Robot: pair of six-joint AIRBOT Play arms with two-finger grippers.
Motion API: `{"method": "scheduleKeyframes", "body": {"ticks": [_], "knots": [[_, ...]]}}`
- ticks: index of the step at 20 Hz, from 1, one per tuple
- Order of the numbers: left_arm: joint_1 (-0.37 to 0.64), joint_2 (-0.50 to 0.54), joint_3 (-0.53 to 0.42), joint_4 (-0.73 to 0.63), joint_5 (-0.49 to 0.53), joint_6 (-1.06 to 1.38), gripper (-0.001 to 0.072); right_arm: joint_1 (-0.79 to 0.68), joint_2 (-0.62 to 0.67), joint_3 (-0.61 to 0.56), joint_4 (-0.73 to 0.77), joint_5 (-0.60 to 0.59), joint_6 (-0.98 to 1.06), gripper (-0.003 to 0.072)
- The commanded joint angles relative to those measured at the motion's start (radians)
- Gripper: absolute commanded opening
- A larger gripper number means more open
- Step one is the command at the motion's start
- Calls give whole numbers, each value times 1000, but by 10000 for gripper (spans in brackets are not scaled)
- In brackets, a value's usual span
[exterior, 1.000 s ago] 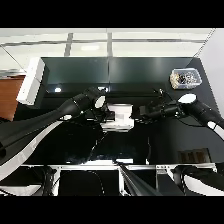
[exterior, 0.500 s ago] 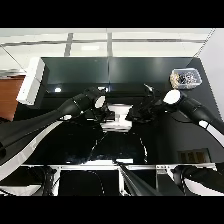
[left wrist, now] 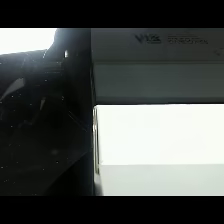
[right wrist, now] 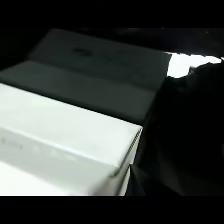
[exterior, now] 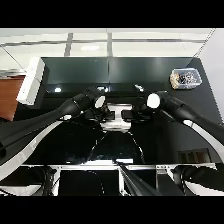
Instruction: Fold the box and place the chain.
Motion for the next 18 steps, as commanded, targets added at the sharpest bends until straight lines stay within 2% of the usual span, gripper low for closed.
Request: {"method": "scheduleKeyframes", "body": {"ticks": [1, 5, 9, 10, 11, 14, 15, 16, 18], "knots": [[0, 0, 1, -3, 6, 0, 27, 71, -73, 100, -205, 122, 195, 373], [0, 0, 1, -3, 10, 0, 27, 92, -121, 179, -273, 219, 292, 373], [0, 0, 1, -3, 10, 0, 27, 99, -123, 182, -272, 209, 311, 370], [0, 0, 1, -3, 10, 0, 27, 98, -123, 182, -272, 209, 310, 210], [0, 0, 1, -3, 10, 0, 27, 98, -123, 182, -271, 208, 310, 164], [0, 0, 1, -3, 10, 0, 27, 99, -123, 182, -260, 205, 310, 164], [0, 0, 1, -3, 10, 0, 27, 98, -123, 182, -256, 205, 309, 33], [0, 0, 1, -3, 10, 0, 27, 98, -123, 182, -256, 204, 309, 9], [0, 0, 1, -3, 10, 0, 27, 98, -123, 182, -256, 205, 309, 10]]}}
